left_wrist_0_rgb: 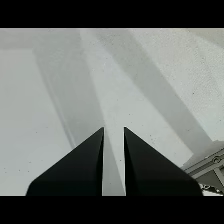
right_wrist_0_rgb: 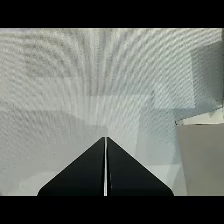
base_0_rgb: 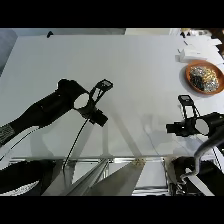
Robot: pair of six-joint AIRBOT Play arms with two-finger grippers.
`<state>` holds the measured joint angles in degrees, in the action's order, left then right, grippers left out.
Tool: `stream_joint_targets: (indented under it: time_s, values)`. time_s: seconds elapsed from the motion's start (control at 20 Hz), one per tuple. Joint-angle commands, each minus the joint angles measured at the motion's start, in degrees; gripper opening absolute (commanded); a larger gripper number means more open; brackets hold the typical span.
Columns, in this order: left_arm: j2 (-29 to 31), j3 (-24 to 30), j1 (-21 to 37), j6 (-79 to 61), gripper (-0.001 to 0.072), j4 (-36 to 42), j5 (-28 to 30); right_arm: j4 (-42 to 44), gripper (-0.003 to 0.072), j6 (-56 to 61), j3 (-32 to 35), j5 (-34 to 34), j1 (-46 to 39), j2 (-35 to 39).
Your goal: Fold the box and place the chain.
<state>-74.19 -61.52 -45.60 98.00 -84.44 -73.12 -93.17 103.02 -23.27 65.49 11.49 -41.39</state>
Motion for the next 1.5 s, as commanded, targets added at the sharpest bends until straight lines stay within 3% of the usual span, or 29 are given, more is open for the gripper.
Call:
stream_joint_targets:
  time_s: [0.0,0.25,0.4,0.5,0.7,0.85,0.95,1.0,1.05,1.1,1.35,1.45]
  values:
    - [0.0,0.02,0.02,-0.02,0.0138,0.0,0.0,0.04,0.0017,0.0,-0.02,-0.2,0.04,-0.02]
    - [-0.02,0.02,0.02,-0.02,0.0138,-0.02,0.0,-0.52,0.0018,0.0,-0.46,-2.29,0.04,-0.07]
    - [0.0,0.02,0.04,-0.02,0.0138,-0.02,0.0,-10.29,0.0018,-0.13,-5.62,3.96,-3.74,-0.07]
    - [0.0,0.02,0.02,-0.02,0.0138,-0.02,0.02,-16.44,0.0014,-4.22,-10.58,5.62,-10.36,-0.07]
    - [-0.02,0.02,0.02,-0.02,0.0138,-0.02,0.02,-22.05,0.0014,-12.11,-18.45,-2.12,-29.99,-1.84]
    - [-0.02,0.02,0.02,-0.02,0.0138,0.0,0.0,-22.08,0.0014,-13.75,-22.25,-6.08,-42.88,-8.33]
    - [0.0,0.02,0.02,-0.02,0.0138,-0.02,0.0,-22.4,0.0018,-18.01,-24.5,-7.17,-46.12,-13.51]
    - [-0.02,0.0,0.02,-0.04,0.0138,0.0,0.0,-22.67,0.0127,-19.87,-26.03,-6.91,-46.77,-16.02]
    - [0.0,0.02,0.02,-0.02,0.0138,-0.02,0.0,-23.04,0.0404,-20.59,-27.87,-6.64,-47.23,-18.58]
    - [-0.02,0.02,0.04,-0.02,0.0138,-0.02,0.0,-23.67,0.0473,-20.61,-29.55,-6.75,-47.34,-20.59]
    - [0.0,0.02,0.04,-0.02,0.0138,-0.02,0.02,-24.0,0.0473,-25.16,-31.36,-17.29,-47.32,-22.73]
    - [0.0,0.02,0.02,-0.02,0.0138,0.0,0.0,-23.63,0.0472,-25.18,-31.36,-17.73,-47.32,-23.52]
